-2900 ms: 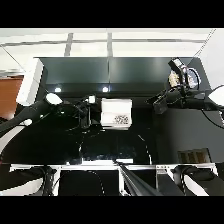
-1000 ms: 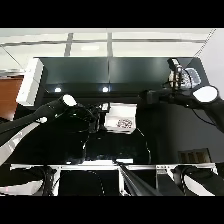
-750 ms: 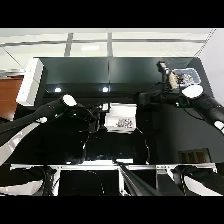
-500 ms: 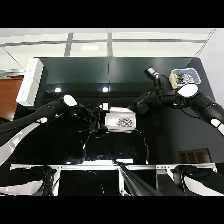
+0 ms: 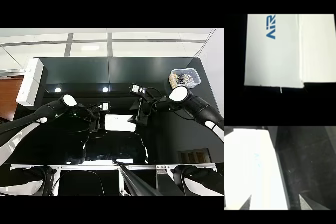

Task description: Fold the box and place the chain.

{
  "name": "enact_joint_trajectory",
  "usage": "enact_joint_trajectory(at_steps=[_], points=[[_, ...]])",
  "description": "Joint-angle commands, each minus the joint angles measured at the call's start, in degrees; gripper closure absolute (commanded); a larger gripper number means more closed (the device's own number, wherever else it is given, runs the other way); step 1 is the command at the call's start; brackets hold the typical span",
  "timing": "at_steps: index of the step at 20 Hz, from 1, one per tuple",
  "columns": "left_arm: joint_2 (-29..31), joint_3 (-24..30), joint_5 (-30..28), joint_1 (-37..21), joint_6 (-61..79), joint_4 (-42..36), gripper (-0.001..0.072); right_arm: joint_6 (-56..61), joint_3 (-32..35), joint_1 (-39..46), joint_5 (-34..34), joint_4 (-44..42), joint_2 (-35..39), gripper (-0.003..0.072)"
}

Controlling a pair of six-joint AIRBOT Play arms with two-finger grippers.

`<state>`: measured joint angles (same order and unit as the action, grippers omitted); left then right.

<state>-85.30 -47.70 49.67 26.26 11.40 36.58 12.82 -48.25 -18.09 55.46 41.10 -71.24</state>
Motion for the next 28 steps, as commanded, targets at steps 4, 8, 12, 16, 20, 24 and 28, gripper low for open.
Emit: enact_joint_trajectory(at_steps=[4,8,12,16,20,24,28], points=[[0.0,0.0,0.3,0.0,-0.1,0.0,0.0357,-1.4,-0.1,-0.8,5.0,0.3,0.2,-0.0032],[0.0,0.0,0.3,0.0,-0.1,0.0,0.0357,-0.8,-0.1,-2.6,5.8,0.4,0.2,-0.0031],[0.0,0.0,0.4,0.0,-0.1,0.0,0.0357,0.8,-0.1,-3.3,1.9,2.5,0.2,-0.0031],[0.0,0.0,0.5,0.0,-0.2,0.0,0.0357,4.3,-0.3,-3.7,0.8,2.9,0.2,-0.0031],[0.0,0.0,0.5,0.0,-0.3,0.0,0.0356,4.7,-1.8,-3.7,0.6,4.5,0.2,-0.0031],[0.0,0.0,0.5,0.0,-0.3,0.0,0.0357,4.4,-2.1,-3.8,1.3,5.7,0.4,-0.0030],[0.0,0.0,0.5,0.0,-0.2,0.0,0.0356,-1.6,-2.1,-6.3,5.7,6.4,0.4,-0.0030]])
